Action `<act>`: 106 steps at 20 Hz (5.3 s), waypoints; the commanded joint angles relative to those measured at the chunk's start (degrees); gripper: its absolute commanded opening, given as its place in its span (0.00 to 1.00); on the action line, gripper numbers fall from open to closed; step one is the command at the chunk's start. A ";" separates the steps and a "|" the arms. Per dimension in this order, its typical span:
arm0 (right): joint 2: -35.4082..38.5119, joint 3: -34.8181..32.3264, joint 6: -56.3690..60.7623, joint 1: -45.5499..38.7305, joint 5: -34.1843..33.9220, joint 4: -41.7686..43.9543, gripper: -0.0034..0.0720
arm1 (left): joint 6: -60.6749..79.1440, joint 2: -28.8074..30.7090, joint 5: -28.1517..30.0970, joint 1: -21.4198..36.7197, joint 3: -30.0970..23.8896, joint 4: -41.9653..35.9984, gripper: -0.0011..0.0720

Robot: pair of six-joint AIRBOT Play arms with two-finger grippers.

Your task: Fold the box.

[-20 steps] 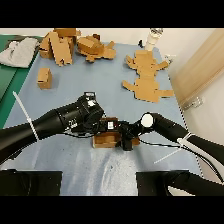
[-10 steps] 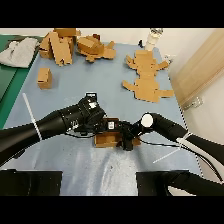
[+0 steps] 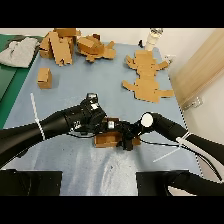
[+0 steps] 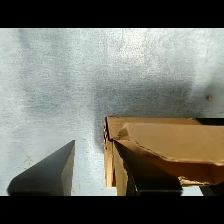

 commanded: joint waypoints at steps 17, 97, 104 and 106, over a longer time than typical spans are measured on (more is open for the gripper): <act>-0.52 -0.07 0.11 0.07 1.11 0.59 0.67 | 4.35 0.79 0.57 -0.02 1.05 -3.10 0.49; -0.52 -0.07 0.09 0.07 1.09 1.27 0.67 | 157.15 5.03 21.05 25.81 -27.76 -64.24 0.97; -0.52 -0.07 0.09 0.07 1.09 1.27 0.67 | 155.16 5.01 20.13 25.83 -27.76 -64.19 0.97; -0.52 -0.07 0.09 0.07 1.09 1.27 0.67 | 155.21 5.03 20.17 26.21 -27.78 -64.17 0.97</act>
